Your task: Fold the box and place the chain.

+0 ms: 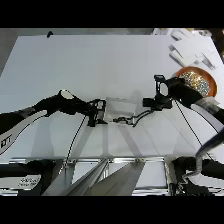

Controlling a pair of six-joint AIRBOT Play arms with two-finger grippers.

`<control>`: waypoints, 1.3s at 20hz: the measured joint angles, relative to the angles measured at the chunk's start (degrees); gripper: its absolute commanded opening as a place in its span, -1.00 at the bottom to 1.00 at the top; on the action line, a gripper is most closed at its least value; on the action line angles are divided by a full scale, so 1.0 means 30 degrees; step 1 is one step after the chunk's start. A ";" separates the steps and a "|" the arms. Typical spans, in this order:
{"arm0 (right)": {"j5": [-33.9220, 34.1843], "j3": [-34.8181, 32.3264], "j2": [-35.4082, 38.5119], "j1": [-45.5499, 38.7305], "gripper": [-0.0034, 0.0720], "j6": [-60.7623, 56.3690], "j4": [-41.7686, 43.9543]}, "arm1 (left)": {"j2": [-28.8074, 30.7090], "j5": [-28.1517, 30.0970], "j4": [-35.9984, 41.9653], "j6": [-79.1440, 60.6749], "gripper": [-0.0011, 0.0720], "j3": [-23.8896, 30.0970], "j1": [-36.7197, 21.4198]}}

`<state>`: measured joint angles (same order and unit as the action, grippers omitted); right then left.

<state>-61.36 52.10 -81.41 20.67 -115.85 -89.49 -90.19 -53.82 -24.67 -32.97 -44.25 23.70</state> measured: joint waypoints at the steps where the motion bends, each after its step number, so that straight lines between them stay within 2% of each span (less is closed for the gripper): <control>1: -0.0153 -0.0007 0.0240 0.0095 -0.87 0.0044 0.0087 | 0.0000 0.0000 0.0000 -0.0007 -0.88 0.0000 0.0000; 6: 0.0204 0.0015 0.2004 0.0605 -0.87 0.0583 -0.0189 | 0.0000 0.0000 0.0007 0.0000 -0.88 0.0000 0.0000; 10: 0.0095 0.0007 0.4422 0.1661 -0.87 0.1239 -0.0066 | 0.0000 0.0000 0.0000 -0.0007 -0.88 0.0000 0.0000; 18: 0.1056 0.0007 0.9959 0.5515 -0.87 0.2142 0.3024 | 0.0000 0.0000 0.0000 -0.0007 -0.88 0.0000 0.0000; 22: 0.3038 0.0007 1.0644 0.7257 -0.87 0.2492 0.4758 | 0.0000 0.0000 0.0000 0.0000 -0.88 0.0000 0.0000; 26: 0.5209 0.0007 0.9712 0.8240 -0.87 0.2586 0.5399 | 0.0000 0.0000 0.0000 0.0000 -0.88 0.0000 0.0000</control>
<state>-45.74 52.12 -52.27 45.39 -108.09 -73.30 -90.19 -53.82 -24.67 -32.97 -44.25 23.70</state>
